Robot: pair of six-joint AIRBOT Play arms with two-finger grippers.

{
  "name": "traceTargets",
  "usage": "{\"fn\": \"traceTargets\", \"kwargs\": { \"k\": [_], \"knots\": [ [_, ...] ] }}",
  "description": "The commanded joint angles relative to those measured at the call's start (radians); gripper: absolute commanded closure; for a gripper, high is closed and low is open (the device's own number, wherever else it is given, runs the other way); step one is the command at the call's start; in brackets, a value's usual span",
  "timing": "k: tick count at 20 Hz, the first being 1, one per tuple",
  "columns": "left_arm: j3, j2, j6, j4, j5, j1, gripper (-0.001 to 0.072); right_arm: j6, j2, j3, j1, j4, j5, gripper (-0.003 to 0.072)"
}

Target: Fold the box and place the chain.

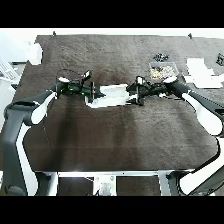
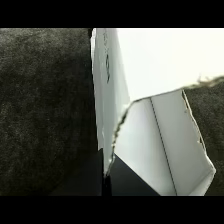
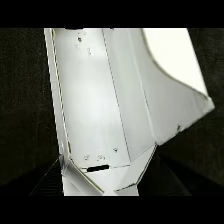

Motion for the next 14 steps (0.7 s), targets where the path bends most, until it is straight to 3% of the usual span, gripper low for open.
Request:
{"fn": "traceTargets", "kwargs": {
  "k": [1,8,14],
  "knots": [
    [0.000,0.001,0.001,-0.001,-0.004,0.001,0.0690,0.008,-0.045,0.053,0.001,-0.004,0.063,0.0000],
    [0.000,0.001,0.001,-0.001,0.000,0.001,0.0689,0.012,-0.088,0.070,0.023,0.007,0.140,0.0000],
    [0.003,0.001,0.001,-0.002,0.031,0.001,0.0690,0.036,-0.101,0.070,0.033,0.015,0.137,0.0000]
  ]
}}
